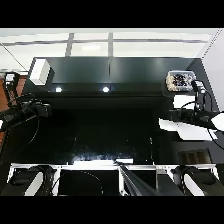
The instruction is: Fold the box and place the chain.
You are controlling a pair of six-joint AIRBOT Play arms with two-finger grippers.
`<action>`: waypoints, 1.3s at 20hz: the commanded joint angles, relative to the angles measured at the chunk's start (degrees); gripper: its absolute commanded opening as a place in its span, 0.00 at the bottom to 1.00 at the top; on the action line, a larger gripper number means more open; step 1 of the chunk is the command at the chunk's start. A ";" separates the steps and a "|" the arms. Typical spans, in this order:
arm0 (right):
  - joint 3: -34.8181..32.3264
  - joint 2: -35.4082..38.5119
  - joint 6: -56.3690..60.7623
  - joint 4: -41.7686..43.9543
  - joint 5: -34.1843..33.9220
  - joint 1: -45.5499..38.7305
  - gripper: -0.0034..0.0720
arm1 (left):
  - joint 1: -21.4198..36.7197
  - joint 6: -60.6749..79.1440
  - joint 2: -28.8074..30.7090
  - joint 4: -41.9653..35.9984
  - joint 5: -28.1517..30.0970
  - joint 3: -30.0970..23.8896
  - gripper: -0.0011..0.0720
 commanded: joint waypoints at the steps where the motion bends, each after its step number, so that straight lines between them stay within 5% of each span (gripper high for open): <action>1: 0.00 0.04 0.02 0.00 0.00 0.02 0.10 | -0.02 0.00 0.04 0.00 0.02 -0.02 0.06; 12: 0.00 0.04 0.02 0.00 0.02 0.02 0.10 | -0.02 0.00 0.04 0.00 0.07 -0.02 0.06; 15: 0.00 0.04 -0.02 0.22 -1.38 0.09 0.10 | -0.02 -0.04 -0.26 -0.46 9.66 -0.13 0.06; 19: 0.00 -0.02 -0.02 3.26 -9.44 0.09 0.11 | -0.04 -0.04 -0.28 -11.13 18.60 -0.13 0.06; 20: 0.00 -0.07 0.00 3.19 -10.82 0.04 0.48 | -0.04 -0.04 -0.28 -13.35 21.03 -0.13 0.06; 21: 0.00 -0.09 0.00 2.40 -11.78 0.07 0.98 | -0.04 -0.04 -0.28 -14.73 23.19 -0.13 0.06; 22: 0.02 -0.11 0.11 0.61 -12.70 -0.22 0.99 | -0.04 -0.26 -0.31 -15.45 24.50 -0.13 0.09; 24: 1.16 -0.68 9.09 -10.67 -13.09 -4.63 0.99 | -0.28 -0.55 -0.61 -16.55 24.87 -0.13 0.96; 26: 4.07 -2.27 19.19 -23.37 -12.79 -15.61 0.99 | -0.76 -0.66 -0.66 -16.37 19.45 0.02 0.97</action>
